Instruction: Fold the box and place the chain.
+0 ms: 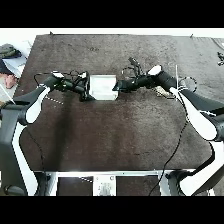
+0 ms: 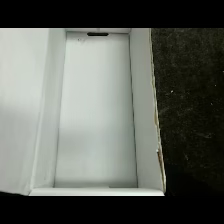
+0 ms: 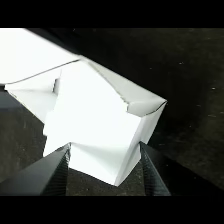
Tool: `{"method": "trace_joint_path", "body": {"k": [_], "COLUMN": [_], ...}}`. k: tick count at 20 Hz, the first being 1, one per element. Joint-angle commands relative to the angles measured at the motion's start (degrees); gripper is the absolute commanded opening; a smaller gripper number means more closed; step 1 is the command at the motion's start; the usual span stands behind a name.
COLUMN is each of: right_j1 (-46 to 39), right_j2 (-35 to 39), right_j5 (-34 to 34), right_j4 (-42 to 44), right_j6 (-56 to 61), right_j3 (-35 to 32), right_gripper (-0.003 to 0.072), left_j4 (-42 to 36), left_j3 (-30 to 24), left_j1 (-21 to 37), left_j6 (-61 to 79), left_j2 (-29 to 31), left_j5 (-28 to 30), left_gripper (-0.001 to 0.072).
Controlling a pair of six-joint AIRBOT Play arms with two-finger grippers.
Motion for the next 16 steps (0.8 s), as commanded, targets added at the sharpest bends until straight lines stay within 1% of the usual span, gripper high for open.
{"method": "trace_joint_path", "body": {"k": [1, 5, 10, 12, 14, 16], "right_j1": [1.1, 1.2, 1.4, 2.4, 3.5, 4.4], "right_j2": [-0.2, -0.2, -0.2, -0.8, -2.3, -3.9], "right_j5": [-0.7, -1.0, -1.2, -0.6, 1.4, 2.8], "right_j4": [-1.3, -1.3, -3.9, -8.7, -13.6, -14.4], "right_j6": [1.6, 2.7, 5.7, 8.7, 12.0, 12.7], "right_j3": [0.6, 0.7, 1.1, 3.2, 6.0, 8.5], "right_gripper": [0.0469, 0.0469, 0.0468, 0.0469, 0.0469, 0.0469], "left_j4": [0.0, 0.0, 0.0, 0.0, 0.0, 0.0], "left_j3": [0.0, 0.0, 0.0, 0.0, 0.0, 0.0], "left_j1": [0.0, 0.0, 0.0, 0.0, 0.0, 0.0], "left_j6": [0.0, 0.0, 0.0, 0.0, 0.0, 0.0], "left_j2": [0.0, 0.0, 0.0, 0.0, 0.0, 0.0], "left_j5": [0.0, 0.0, 0.0, 0.0, 0.0, 0.0], "left_gripper": [0.0354, 0.0354, 0.0354, 0.0354, 0.0354, 0.0355]}}
